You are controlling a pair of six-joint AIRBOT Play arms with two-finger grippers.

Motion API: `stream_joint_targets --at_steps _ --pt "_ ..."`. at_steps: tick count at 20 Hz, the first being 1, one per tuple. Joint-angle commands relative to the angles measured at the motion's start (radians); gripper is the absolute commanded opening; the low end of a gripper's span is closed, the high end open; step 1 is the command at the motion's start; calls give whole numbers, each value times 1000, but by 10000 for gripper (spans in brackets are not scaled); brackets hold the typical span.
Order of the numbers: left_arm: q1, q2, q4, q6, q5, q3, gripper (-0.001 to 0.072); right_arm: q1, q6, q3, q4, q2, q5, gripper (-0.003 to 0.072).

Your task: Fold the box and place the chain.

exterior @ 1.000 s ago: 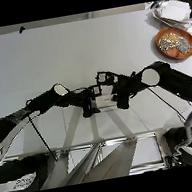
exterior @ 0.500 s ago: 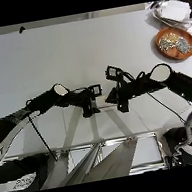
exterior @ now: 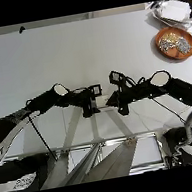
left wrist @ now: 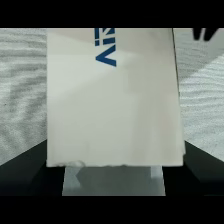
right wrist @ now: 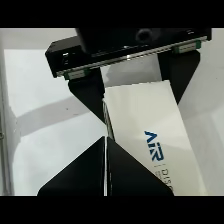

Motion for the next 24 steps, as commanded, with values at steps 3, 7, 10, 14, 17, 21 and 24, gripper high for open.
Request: stream_joint_targets --at_steps 3,7,10,14,17,21,24 --pt "0 1 0 0 0 0 272 -39 -13 -4 6 0 10 12" --pt "0 1 0 0 0 0 272 -39 -30 -4 -12 -1 19 12" --pt "0 1 0 0 0 0 272 -39 -30 -6 -26 -6 18 12" --pt "0 1 0 0 0 0 272 -39 -30 -6 -26 -68 40 12" --pt "0 1 0 0 0 0 272 -39 -30 -6 -31 -111 72 12" --pt "0 1 0 0 0 0 272 -39 -30 -7 -50 -113 74 12" --pt "0 1 0 0 0 0 272 -39 -30 -18 -61 -114 68 12"
